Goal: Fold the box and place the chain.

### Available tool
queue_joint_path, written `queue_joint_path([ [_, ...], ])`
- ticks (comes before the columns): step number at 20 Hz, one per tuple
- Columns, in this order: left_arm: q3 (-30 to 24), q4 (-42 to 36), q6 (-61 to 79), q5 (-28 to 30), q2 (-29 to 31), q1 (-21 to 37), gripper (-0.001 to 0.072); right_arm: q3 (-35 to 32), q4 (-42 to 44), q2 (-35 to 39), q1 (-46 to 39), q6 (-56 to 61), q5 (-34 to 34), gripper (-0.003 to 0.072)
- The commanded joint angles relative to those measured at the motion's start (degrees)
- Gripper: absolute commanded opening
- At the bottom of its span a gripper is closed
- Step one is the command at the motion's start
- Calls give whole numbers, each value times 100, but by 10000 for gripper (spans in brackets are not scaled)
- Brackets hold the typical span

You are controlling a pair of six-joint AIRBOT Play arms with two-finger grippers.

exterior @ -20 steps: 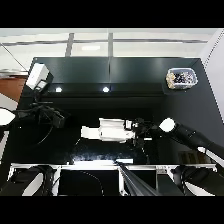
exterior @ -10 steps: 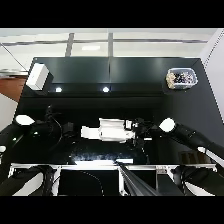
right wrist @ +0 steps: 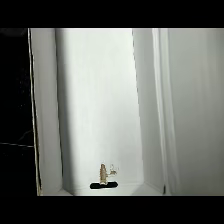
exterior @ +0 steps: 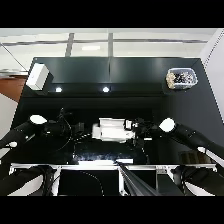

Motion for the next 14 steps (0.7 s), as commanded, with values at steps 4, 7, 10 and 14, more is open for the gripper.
queue_joint_path([
  [4,509,229,431,-50,0,-170,701,-4,2,0,2,0,4,543],
  [7,693,232,321,-247,2,-170,701,-4,2,0,2,0,4,542],
  [10,789,247,219,-459,2,-173,701,-4,2,0,2,0,4,542],
  [14,837,254,68,-708,107,-190,700,-4,2,0,2,0,4,543],
])
